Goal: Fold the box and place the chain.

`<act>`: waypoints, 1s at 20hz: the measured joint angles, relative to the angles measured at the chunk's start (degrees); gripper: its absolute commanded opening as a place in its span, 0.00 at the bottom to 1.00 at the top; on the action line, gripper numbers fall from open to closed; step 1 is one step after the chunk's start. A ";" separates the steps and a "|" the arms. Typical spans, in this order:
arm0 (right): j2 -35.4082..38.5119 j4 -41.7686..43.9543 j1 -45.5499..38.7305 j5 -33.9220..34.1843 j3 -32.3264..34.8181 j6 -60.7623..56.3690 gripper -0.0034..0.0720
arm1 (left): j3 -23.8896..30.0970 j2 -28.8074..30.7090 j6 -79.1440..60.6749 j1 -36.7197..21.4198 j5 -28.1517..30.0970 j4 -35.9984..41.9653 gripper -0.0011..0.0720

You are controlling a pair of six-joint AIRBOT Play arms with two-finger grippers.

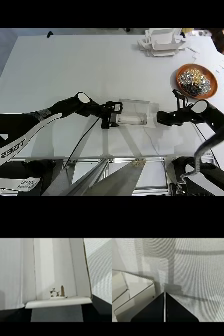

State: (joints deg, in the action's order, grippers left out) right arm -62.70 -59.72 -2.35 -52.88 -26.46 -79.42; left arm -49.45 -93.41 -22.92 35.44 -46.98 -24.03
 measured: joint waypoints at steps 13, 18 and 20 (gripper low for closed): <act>6.67 8.94 0.00 -2.80 0.00 7.34 0.45 | 0.00 -0.02 0.00 0.00 0.00 0.00 0.07; 7.54 13.03 0.00 -4.85 0.00 10.54 0.50 | 0.00 -0.02 0.00 -0.02 0.00 0.00 0.07; 7.63 13.88 0.02 -5.49 0.00 11.41 0.50 | 0.00 0.00 0.00 -0.02 0.00 0.00 0.07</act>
State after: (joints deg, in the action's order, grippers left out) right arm -55.07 -45.84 -2.33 -58.37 -26.46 -68.01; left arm -49.45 -93.41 -22.92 35.42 -46.98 -24.03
